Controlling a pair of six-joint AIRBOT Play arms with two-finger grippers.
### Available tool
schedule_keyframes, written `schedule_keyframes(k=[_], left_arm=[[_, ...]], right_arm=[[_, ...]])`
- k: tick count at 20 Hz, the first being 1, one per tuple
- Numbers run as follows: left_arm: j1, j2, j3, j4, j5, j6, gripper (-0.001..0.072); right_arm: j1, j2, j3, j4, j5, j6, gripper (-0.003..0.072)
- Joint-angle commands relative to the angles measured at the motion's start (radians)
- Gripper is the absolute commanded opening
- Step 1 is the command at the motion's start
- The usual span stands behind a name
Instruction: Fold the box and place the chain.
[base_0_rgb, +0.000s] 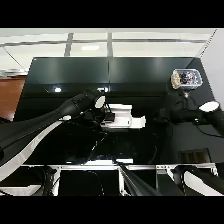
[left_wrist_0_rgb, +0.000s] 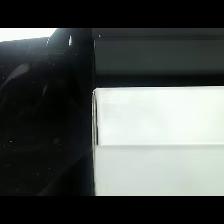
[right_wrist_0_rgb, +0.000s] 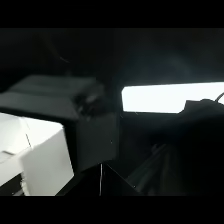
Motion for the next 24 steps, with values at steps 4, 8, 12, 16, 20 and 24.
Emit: schedule_keyframes(k=[4, 8, 12, 16, 20, 24], left_arm=[[0.0, 0.0, 0.001, 0.0, -0.002, 0.0, 0.0025], [0.0, 0.0, 0.001, 0.0, -0.002, 0.0, 0.0024], [0.0, 0.0, 0.001, -0.001, -0.005, 0.0, 0.0025], [0.0, 0.0, 0.001, -0.001, -0.005, 0.0, 0.0024], [0.0, 0.0, 0.001, -0.005, -0.005, 0.0, 0.0025], [0.0, 0.0, 0.001, -0.02, -0.004, 0.0, 0.0024]], right_arm=[[0.241, -0.22, 0.017, 0.255, -0.086, -0.043, 0.0013], [0.262, -0.243, 0.125, 0.195, -0.021, -0.045, 0.0014], [0.227, -0.243, 0.201, 0.175, 0.128, -0.052, 0.0449], [0.243, -0.243, 0.248, 0.178, 0.213, -0.063, 0.0558], [0.291, -0.243, 0.25, 0.185, 0.212, -0.056, 0.0486], [0.32, -0.243, 0.254, 0.177, 0.195, -0.02, 0.0363]])
